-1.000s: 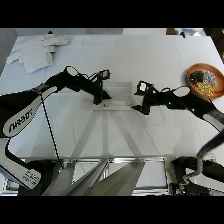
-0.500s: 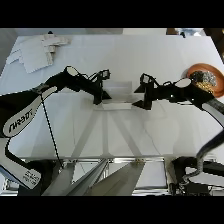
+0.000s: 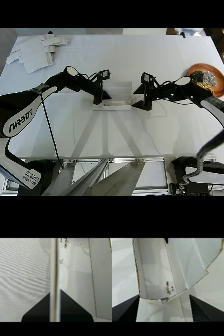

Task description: Fold the box and place the chain.

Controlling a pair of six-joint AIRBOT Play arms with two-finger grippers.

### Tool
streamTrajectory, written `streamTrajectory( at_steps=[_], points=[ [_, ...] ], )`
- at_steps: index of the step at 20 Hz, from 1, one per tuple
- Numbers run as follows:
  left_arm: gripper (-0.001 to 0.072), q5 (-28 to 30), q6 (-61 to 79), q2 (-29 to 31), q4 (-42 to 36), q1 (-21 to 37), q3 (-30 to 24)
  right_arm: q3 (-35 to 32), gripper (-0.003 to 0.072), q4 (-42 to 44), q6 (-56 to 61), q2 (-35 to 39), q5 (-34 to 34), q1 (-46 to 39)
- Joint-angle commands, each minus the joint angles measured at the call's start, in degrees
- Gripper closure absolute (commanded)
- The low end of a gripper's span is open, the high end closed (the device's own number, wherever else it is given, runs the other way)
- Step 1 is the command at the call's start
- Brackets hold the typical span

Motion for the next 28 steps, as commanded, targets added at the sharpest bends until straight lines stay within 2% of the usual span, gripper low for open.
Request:
streamTrajectory(
  at_steps=[1, 6, 12, 28],
  points=[
    [0.0697, 0.0, 0.0, 0.0, 0.0, 0.0, 0.0, 0.8, -0.0004, 0.0, -0.1, -1.1, 0.7, 0.0],
    [0.0697, 0.0, 0.0, 0.0, 0.0, 0.0, 0.0, 5.8, -0.0004, -0.1, 0.4, -5.5, 4.3, 0.0],
    [0.0697, 0.0, 0.0, 0.0, 0.0, 0.0, 0.0, 5.9, -0.0004, -3.3, -0.1, -8.0, 4.0, 1.4],
    [0.0697, 0.0, 0.0, 0.0, 0.0, 0.0, 0.0, 5.9, -0.0004, 3.0, -7.6, -11.8, 1.8, 4.5]
  ],
)
